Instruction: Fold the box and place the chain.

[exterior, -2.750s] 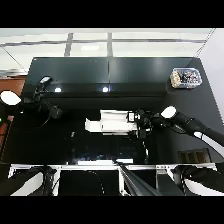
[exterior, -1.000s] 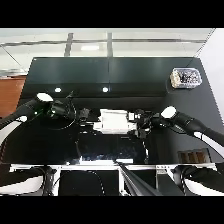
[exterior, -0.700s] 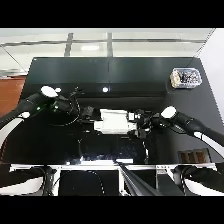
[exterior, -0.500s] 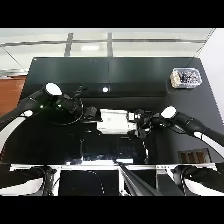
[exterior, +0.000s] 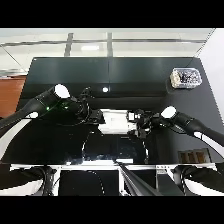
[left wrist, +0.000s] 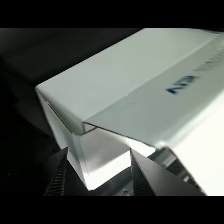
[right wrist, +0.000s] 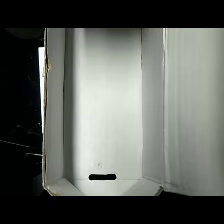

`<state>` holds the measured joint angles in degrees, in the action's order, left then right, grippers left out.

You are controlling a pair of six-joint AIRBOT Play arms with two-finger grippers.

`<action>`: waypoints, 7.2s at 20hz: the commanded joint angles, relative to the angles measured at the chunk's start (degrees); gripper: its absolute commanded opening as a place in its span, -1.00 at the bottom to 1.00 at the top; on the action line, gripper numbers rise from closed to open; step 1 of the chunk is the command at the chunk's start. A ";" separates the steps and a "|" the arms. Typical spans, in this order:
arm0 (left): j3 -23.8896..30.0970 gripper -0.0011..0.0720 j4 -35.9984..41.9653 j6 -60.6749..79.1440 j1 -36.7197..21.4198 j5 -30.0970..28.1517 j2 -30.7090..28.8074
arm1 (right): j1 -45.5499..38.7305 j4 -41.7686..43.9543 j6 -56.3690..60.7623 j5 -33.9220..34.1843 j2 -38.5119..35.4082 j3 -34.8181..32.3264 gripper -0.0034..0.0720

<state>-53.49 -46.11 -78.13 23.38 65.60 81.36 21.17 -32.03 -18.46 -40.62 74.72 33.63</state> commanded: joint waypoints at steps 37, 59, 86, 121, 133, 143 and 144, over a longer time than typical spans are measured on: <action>-8.70 0.28 -44.44 -60.33 24.41 -5.46 4.98 | 0.07 0.00 0.02 -0.02 0.02 0.02 0.33; -9.35 -0.51 -45.13 -59.74 24.28 -5.07 5.84 | 0.07 0.02 0.04 0.00 0.02 0.02 0.33; -9.35 -0.89 -44.70 -57.09 24.28 -3.91 5.79 | 0.07 -7.72 9.05 -5.99 -8.70 -0.02 -0.60; -9.33 -0.89 -44.74 -57.11 24.28 -4.02 5.79 | -9.60 -7.98 51.30 -10.56 -15.63 0.94 -0.87; -9.33 -0.89 -45.11 -57.11 24.28 -4.02 5.79 | -27.93 -6.95 86.62 -23.08 -6.91 -6.03 -0.87; -9.33 -0.89 -45.13 -57.11 24.28 -4.02 5.79 | -17.86 4.85 74.88 -20.28 0.37 -1.73 -0.87; -9.33 -0.89 -45.13 -57.11 24.28 -4.02 5.79 | -17.86 4.83 73.37 -22.05 0.37 -0.83 -0.87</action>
<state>-62.81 -91.22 -135.22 47.68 61.58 87.18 2.66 -28.47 58.52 -59.88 74.59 30.83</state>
